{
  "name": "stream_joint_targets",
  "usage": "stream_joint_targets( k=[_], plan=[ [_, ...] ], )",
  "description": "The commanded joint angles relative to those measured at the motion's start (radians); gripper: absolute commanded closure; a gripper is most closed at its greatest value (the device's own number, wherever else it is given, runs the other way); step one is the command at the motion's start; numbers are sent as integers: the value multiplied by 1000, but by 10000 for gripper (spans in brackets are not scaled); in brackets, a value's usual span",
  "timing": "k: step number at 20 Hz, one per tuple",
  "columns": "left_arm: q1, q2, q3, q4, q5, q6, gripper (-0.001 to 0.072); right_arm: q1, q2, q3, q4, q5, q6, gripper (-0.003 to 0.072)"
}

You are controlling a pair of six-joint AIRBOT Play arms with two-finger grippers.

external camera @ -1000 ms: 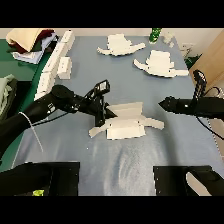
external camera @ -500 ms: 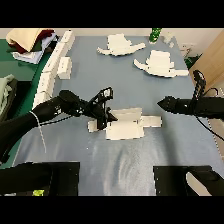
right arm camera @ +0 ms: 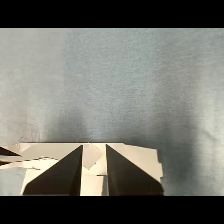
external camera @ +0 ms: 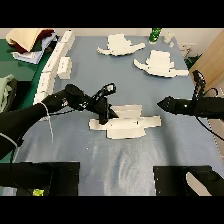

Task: Fold the box.

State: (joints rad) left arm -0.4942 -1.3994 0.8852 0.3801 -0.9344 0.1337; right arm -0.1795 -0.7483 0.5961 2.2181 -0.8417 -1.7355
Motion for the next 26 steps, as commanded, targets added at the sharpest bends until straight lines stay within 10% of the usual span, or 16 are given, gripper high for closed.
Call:
stream_joint_targets(
  k=[1,15,26],
  plan=[
    [8,-28,18,28,-47,-49,697,1,0,1,0,-5,0,469],
    [89,-89,133,66,-278,-205,697,1,0,1,1,-6,0,470],
    [15,-22,48,34,-149,-162,703,1,0,1,0,-32,0,470]
  ],
)
